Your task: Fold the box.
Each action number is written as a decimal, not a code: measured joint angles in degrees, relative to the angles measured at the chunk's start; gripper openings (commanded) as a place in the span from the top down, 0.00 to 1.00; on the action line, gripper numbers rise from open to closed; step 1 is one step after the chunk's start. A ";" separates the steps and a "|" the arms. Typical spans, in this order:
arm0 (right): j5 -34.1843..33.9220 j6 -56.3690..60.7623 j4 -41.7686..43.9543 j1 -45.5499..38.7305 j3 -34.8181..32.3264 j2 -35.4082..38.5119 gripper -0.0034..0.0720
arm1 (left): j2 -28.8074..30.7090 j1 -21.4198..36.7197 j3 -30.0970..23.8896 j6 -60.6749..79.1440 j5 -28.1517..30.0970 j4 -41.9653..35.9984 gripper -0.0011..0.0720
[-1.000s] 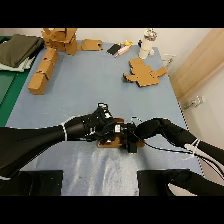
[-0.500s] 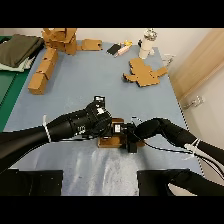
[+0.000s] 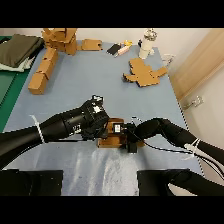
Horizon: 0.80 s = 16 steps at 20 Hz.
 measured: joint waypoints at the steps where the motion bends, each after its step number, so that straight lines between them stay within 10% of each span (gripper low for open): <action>1: 0.00 0.02 0.00 0.00 0.00 0.00 0.28 | 0.26 0.02 -0.20 2.03 -0.20 -0.15 0.97; 7: -0.02 0.02 0.00 0.00 0.00 0.00 0.28 | 4.74 7.50 -8.02 25.42 8.04 -11.17 0.97; 16: -0.02 0.02 -0.02 0.00 0.00 0.00 0.28 | 8.26 30.53 -22.16 96.89 12.46 -45.38 0.97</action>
